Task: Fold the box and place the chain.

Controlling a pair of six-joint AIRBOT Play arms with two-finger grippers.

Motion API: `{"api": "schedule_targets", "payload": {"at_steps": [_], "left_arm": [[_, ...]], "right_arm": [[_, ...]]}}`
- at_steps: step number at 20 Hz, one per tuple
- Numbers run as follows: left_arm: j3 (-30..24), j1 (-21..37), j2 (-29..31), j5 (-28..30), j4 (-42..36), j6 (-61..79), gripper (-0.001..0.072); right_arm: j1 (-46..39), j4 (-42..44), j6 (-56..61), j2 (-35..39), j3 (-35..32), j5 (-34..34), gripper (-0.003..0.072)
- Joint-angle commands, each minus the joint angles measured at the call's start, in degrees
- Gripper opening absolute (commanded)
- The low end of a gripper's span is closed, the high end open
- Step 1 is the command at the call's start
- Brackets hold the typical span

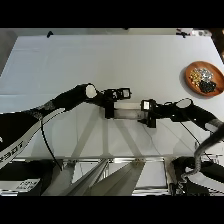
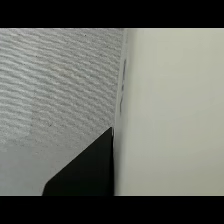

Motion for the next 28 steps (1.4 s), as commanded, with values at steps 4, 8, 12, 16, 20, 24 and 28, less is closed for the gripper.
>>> {"api": "schedule_targets", "payload": {"at_steps": [4, 8, 12, 16, 20, 24, 28], "left_arm": [[0.1, 0.0, 0.0, -0.1, 0.0, 0.0, 0.0014], [0.1, 0.0, 0.0, -0.1, 0.0, 0.0, 0.0014], [0.1, 0.0, 0.0, -0.1, 0.0, 0.0, 0.0014], [0.1, 0.0, 0.0, -0.1, 0.0, 0.0, 0.0014], [0.1, 0.0, 0.0, -0.1, 0.0, 0.0, 0.0014], [0.1, 0.0, 0.0, -0.1, 0.0, 0.0, 0.0014], [0.1, 0.0, 0.0, -0.1, 0.0, 0.0, 0.0014]], "right_arm": [[0.0, 2.7, 0.2, 0.0, 0.0, 1.8, 0.0615], [-0.1, 3.9, 0.2, 0.0, 0.0, 3.4, 0.0606], [-0.1, 3.9, 3.1, 0.0, 0.0, 4.0, 0.0676], [-0.3, 4.1, 4.8, 0.0, 0.0, 4.1, 0.0704], [-2.3, 4.5, 4.8, 0.0, 0.0, 4.1, 0.0599], [-1.6, 4.6, 4.7, -0.5, 0.0, 2.9, 0.0575], [-0.2, 4.6, 4.7, -2.1, 0.0, 2.2, 0.053]]}}
